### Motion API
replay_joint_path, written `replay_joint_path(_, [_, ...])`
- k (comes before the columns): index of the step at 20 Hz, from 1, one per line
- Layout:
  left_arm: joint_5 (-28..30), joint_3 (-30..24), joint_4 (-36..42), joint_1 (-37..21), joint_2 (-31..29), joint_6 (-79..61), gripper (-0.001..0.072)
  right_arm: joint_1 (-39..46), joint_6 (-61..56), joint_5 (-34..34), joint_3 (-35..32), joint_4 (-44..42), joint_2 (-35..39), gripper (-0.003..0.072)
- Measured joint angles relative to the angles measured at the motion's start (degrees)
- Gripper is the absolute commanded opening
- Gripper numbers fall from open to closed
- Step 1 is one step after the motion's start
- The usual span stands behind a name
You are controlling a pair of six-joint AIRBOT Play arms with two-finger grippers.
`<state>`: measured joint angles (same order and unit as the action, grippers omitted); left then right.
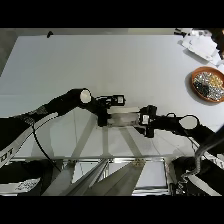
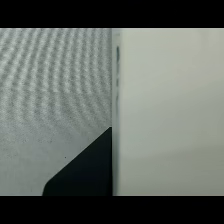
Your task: Fold the box and place the chain.
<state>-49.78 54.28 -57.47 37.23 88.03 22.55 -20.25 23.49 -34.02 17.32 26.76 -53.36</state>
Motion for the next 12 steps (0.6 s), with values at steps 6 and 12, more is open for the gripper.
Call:
replay_joint_path(6, [0.0,0.0,0.0,0.0,0.0,0.0,0.0012,1.7,4.7,-3.3,0.1,-2.8,-4.1,0.0697])
replay_joint_path(12, [0.0,0.0,0.0,0.0,0.0,0.0,0.0012,6.5,5.5,-7.2,0.7,-0.2,-4.8,0.0693])
